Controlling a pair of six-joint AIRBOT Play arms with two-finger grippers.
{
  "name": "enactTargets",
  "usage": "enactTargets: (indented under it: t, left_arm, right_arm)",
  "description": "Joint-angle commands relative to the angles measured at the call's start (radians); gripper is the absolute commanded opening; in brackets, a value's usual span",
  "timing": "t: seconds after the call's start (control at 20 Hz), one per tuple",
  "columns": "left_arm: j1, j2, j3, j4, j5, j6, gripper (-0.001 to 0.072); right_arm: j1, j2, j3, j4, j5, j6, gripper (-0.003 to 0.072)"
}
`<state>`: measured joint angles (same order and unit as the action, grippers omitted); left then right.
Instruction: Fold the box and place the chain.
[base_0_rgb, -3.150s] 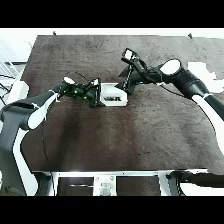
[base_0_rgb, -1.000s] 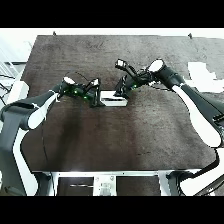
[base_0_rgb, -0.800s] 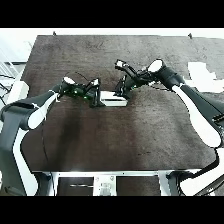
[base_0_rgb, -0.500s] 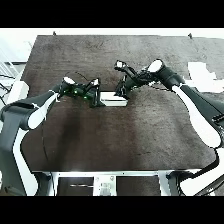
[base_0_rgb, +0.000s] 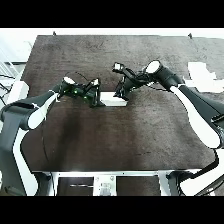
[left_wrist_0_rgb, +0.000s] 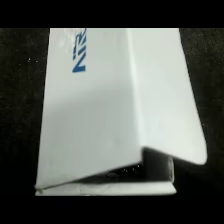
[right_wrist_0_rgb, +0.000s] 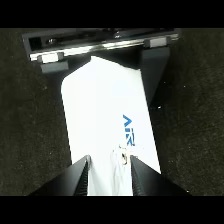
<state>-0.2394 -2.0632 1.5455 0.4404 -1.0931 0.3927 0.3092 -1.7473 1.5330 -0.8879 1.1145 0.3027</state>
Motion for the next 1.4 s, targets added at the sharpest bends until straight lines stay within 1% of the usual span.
enactTargets:
  t: [0.0, 0.2, 0.4, 0.5, 0.6, 0.65, 1.15, 1.2, 1.35]
  left_arm:
    - [0.0, 0.0, 0.0, 0.001, 0.0, 0.0, 0.0407]
    - [0.0, 0.0, 0.0, 0.0, 0.0, 0.0, 0.0407]
    - [0.0, 0.0, 0.0, 0.0, 0.0, 0.0, 0.0407]
    - [0.0, 0.0, 0.0, 0.0, 0.0, 0.0, 0.0407]
    - [0.0, 0.0, 0.0, 0.0, 0.0, 0.0, 0.0408]
    - [0.0, 0.0, 0.0, 0.0, 0.0, 0.0, 0.0407]
    - [0.0, 0.0, 0.0, 0.0, 0.0, 0.0, 0.0407]
    - [0.0, 0.0, 0.0, 0.0, 0.0, 0.0, 0.0407]
    - [0.0, 0.0, 0.0, 0.0, 0.0, 0.0, 0.0407]
  right_arm:
    - [0.008, 0.0, 0.0, -0.033, -0.019, 0.007, 0.0305]
    - [0.008, 0.0, -0.001, -0.033, -0.06, 0.007, 0.0306]
    - [0.008, 0.0, -0.001, -0.033, -0.06, 0.006, 0.0303]
    - [0.014, 0.0, -0.001, -0.034, -0.059, 0.007, 0.0271]
    - [0.023, 0.0, -0.001, -0.041, -0.059, 0.007, 0.0259]
    - [0.028, 0.0, -0.001, -0.048, -0.059, 0.007, 0.0221]
    - [0.036, 0.0, -0.023, -0.06, -0.06, 0.01, 0.0217]
    - [0.037, 0.0, -0.027, -0.059, -0.06, 0.011, 0.0191]
    - [0.041, 0.0, -0.048, -0.059, -0.059, 0.01, 0.0191]
